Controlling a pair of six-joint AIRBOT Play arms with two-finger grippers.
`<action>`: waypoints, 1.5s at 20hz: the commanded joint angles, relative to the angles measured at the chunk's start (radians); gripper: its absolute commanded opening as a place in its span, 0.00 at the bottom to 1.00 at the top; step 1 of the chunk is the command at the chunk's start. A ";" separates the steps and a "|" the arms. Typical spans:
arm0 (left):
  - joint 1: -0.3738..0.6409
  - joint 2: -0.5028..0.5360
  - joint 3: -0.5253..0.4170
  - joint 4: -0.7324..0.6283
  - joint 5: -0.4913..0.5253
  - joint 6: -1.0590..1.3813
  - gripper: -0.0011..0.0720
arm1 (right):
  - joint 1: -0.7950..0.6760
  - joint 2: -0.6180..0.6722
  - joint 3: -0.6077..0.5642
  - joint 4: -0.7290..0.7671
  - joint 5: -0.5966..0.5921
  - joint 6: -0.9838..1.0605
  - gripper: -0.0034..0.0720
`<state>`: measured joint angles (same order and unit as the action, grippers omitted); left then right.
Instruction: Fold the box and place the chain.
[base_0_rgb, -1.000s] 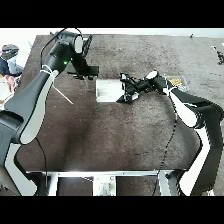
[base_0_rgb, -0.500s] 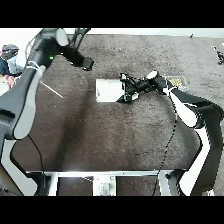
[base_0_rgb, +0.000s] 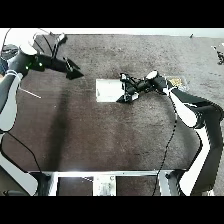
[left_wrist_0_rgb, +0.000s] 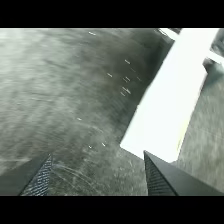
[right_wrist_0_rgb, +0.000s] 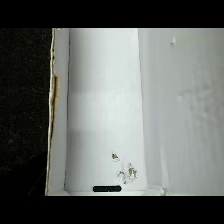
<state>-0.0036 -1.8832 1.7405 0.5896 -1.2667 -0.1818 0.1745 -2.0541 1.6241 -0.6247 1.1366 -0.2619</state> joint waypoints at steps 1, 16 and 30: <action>0.023 -0.033 -0.117 -0.078 0.012 0.266 0.89 | 0.001 0.001 0.000 0.000 0.000 0.000 0.68; -0.050 -0.199 -0.114 -0.172 -0.105 0.647 0.96 | 0.001 0.001 0.000 0.000 0.000 0.000 0.68; -0.106 -0.280 -0.005 -0.156 -0.103 0.583 0.95 | 0.001 0.001 0.000 0.000 0.001 0.000 0.68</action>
<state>-0.0986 -2.1513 1.7264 0.4347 -1.3724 0.4000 0.1745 -2.0541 1.6241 -0.6243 1.1366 -0.2619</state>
